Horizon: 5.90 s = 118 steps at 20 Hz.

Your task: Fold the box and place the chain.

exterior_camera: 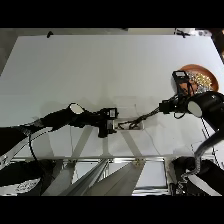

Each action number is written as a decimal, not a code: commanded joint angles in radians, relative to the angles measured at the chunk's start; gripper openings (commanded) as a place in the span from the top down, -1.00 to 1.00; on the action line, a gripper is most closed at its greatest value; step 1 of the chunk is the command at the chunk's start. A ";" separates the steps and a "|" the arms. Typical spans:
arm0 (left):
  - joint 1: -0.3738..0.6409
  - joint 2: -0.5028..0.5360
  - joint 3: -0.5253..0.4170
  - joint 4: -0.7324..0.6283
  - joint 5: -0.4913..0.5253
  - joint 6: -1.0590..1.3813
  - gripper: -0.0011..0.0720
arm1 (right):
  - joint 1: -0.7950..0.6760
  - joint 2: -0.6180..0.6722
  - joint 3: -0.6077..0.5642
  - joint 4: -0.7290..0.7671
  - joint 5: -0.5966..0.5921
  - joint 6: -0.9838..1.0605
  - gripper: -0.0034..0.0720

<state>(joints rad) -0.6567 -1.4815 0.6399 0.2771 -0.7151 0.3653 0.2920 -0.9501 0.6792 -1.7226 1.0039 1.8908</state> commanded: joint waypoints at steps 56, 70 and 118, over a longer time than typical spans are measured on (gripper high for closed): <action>0.000 0.001 0.000 0.000 0.000 0.000 0.02 | 0.465 -0.177 -0.007 0.556 -0.333 -0.047 0.85; 0.000 0.001 0.000 0.000 0.000 0.000 0.02 | 0.421 0.046 -0.006 0.506 -0.211 -0.074 0.00; 0.000 0.001 0.000 0.000 0.000 0.000 0.02 | 0.033 -0.110 0.037 0.278 -0.204 -0.199 0.87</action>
<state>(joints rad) -0.6567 -1.4811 0.6399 0.2771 -0.7151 0.3653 0.2913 -1.1519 0.7063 -1.4349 0.8127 1.6936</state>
